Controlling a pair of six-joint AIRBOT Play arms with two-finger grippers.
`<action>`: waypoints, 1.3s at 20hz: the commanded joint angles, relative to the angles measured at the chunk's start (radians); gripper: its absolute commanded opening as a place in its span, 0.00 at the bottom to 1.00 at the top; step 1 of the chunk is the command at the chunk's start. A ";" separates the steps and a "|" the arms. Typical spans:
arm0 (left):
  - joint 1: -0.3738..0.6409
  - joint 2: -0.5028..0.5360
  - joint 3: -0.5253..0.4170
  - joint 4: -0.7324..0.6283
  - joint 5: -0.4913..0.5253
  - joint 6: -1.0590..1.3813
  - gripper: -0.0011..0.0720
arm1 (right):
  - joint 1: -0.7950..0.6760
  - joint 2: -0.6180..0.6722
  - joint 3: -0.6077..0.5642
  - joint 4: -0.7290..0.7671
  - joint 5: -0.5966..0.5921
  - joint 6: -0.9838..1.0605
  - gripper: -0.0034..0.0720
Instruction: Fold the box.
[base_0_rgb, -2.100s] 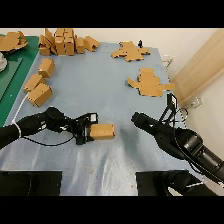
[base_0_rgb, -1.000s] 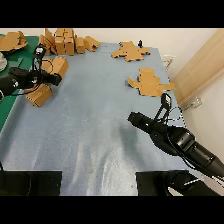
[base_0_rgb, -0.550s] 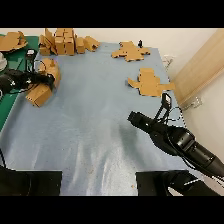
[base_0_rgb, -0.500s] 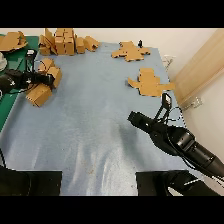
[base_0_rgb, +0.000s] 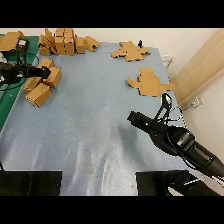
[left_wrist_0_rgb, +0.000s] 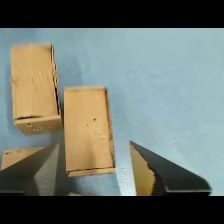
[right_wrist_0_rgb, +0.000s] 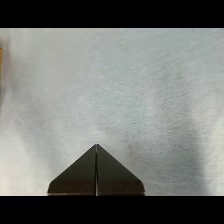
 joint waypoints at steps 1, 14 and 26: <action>-0.003 0.114 0.003 0.003 -0.268 -0.020 0.14 | 0.000 -0.040 0.027 0.041 0.061 -0.060 0.05; -0.544 0.130 0.000 0.431 -0.520 -0.610 0.03 | -0.096 -0.677 0.663 0.529 -0.393 -1.033 0.05; -0.621 0.129 0.001 0.423 -0.470 -0.624 0.03 | -0.142 -0.707 0.678 0.660 -0.427 -1.162 0.05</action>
